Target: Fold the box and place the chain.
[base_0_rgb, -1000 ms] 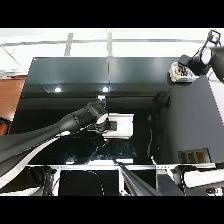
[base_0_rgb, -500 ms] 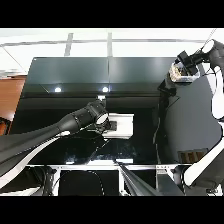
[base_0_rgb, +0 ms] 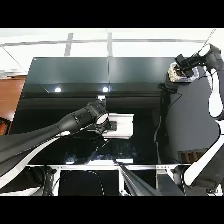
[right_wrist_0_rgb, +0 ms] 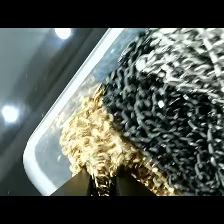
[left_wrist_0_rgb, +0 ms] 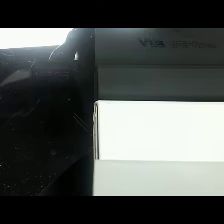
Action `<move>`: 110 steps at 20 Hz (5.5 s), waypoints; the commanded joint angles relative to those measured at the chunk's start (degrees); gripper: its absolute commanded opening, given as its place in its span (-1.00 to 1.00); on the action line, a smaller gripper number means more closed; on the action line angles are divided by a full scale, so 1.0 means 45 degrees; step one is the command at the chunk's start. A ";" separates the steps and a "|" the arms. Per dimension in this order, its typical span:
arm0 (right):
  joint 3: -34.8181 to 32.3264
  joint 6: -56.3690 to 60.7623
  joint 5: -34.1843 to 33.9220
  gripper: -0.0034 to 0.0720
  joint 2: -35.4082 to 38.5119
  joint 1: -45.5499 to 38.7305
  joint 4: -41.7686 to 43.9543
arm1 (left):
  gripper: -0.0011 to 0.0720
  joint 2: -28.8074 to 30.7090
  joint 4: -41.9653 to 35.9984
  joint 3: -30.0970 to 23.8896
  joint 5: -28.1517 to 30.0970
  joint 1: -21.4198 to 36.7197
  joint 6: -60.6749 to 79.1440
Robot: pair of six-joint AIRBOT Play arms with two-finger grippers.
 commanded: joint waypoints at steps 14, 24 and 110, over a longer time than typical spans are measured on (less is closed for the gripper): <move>0.0015 -0.6824 0.2385 -0.88 0.9826 -0.0019 0.0840 | -0.90 -0.0005 0.0005 0.0000 0.0034 0.0010 0.0005; -0.1549 -0.7033 0.5435 -0.88 1.4226 0.2929 0.2268 | -0.90 -0.0005 0.0010 0.0000 0.0044 0.0010 0.0005; -1.4377 -0.7917 0.0753 -0.87 1.4319 0.8471 0.5411 | -0.90 -0.0005 0.0010 0.0000 0.0034 0.0010 0.0005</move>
